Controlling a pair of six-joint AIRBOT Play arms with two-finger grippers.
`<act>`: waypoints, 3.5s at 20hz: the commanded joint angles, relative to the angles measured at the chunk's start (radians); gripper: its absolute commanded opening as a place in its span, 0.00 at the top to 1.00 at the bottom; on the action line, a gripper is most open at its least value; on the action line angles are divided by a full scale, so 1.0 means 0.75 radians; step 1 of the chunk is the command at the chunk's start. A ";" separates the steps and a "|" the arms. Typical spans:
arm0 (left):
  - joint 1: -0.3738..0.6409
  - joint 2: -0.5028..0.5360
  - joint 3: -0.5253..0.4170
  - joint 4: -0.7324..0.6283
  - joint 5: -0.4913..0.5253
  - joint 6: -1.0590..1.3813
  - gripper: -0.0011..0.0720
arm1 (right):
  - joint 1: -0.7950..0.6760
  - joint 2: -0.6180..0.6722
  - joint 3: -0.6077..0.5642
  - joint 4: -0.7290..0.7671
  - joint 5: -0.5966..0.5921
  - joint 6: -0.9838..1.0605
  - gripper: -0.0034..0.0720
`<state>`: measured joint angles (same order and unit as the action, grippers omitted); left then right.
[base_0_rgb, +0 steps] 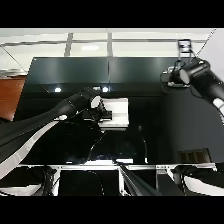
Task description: Fold the box and place the chain.
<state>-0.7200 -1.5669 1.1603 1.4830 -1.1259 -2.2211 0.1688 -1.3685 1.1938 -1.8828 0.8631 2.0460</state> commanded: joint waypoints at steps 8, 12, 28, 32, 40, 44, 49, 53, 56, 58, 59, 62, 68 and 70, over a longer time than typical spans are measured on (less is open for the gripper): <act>0.002 0.000 0.000 0.001 0.006 -0.001 0.95 | -0.475 -0.721 0.782 0.870 0.134 0.035 0.18; 0.002 0.000 0.000 0.000 0.006 -0.001 0.95 | -0.475 -0.766 0.797 0.871 0.148 0.115 0.24; 0.002 0.000 0.000 0.001 0.006 -0.001 0.95 | -0.467 -0.601 0.798 0.931 0.212 -0.416 0.94; 0.002 0.000 0.000 0.001 0.004 -0.001 0.95 | -0.497 -0.317 0.798 0.933 0.304 -0.669 0.94; 0.002 0.000 0.000 -0.001 0.005 -0.001 0.95 | -0.506 0.149 0.798 1.025 0.589 -0.805 0.94; 0.002 0.000 0.000 -0.001 0.005 -0.001 0.95 | -0.506 0.298 0.759 1.254 0.928 -1.000 0.94; 0.002 0.000 0.000 -0.001 0.005 -0.001 0.95 | -0.410 0.417 0.689 1.535 0.942 -1.067 0.94; 0.002 0.000 0.000 0.000 0.005 -0.001 0.95 | -0.275 0.426 0.689 1.584 0.919 -1.074 0.94; 0.002 0.000 0.000 0.000 0.005 -0.001 0.95 | -0.183 0.426 0.657 1.604 0.918 -1.074 0.94; 0.002 0.000 0.000 -0.001 0.004 -0.001 0.95 | -0.111 0.426 0.578 1.608 0.905 -1.074 0.94; 0.002 0.000 0.000 -0.001 0.005 -0.001 0.95 | -0.070 0.426 0.520 1.608 0.882 -1.074 0.94; 0.002 0.000 0.000 0.000 0.005 -0.001 0.95 | 0.049 0.426 0.289 1.607 0.762 -1.075 0.94; 0.002 0.000 0.000 0.000 0.005 -0.001 0.95 | 0.119 0.424 -0.190 1.750 0.407 -1.086 0.94; 0.002 0.000 0.000 0.000 0.006 -0.001 0.95 | 0.147 0.413 -0.287 1.785 0.314 -1.086 0.94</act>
<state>-0.7197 -1.5669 1.1603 1.4826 -1.1225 -2.2215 0.2512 -1.0527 1.1042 -0.6014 1.2324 1.2339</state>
